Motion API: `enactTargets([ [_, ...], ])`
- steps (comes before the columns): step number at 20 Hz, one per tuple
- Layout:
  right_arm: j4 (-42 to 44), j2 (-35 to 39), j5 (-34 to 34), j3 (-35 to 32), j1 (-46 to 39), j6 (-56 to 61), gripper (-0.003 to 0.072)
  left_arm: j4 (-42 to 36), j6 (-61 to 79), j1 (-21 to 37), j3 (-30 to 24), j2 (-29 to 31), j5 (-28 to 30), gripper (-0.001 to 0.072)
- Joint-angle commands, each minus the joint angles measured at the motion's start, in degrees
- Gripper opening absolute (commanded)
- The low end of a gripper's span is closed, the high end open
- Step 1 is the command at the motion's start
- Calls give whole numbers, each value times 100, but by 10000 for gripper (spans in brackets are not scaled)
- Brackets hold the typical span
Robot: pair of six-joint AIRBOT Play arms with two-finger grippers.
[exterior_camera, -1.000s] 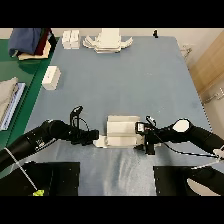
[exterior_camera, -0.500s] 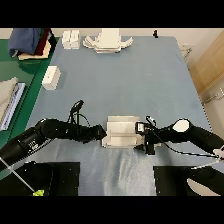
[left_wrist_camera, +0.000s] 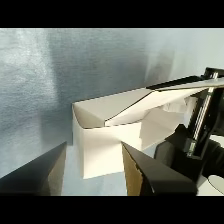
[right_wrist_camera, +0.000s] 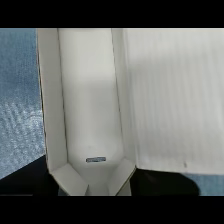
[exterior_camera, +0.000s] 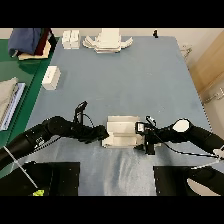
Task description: Fold the box.
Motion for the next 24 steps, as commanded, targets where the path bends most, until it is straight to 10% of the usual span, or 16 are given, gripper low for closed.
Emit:
enactTargets([
  [1, 0, -2, 2, 7, 2, 2, 513, -326, 275, 2, 4, -87, 72, 521],
  [8, 0, -2, 2, 7, 2, 2, 513, 1843, -2098, -765, 509, -345, -459, 457],
  [24, 0, -2, 2, 7, 2, 2, 513, 3261, -4050, -1961, 2225, -1971, -1377, 460],
])
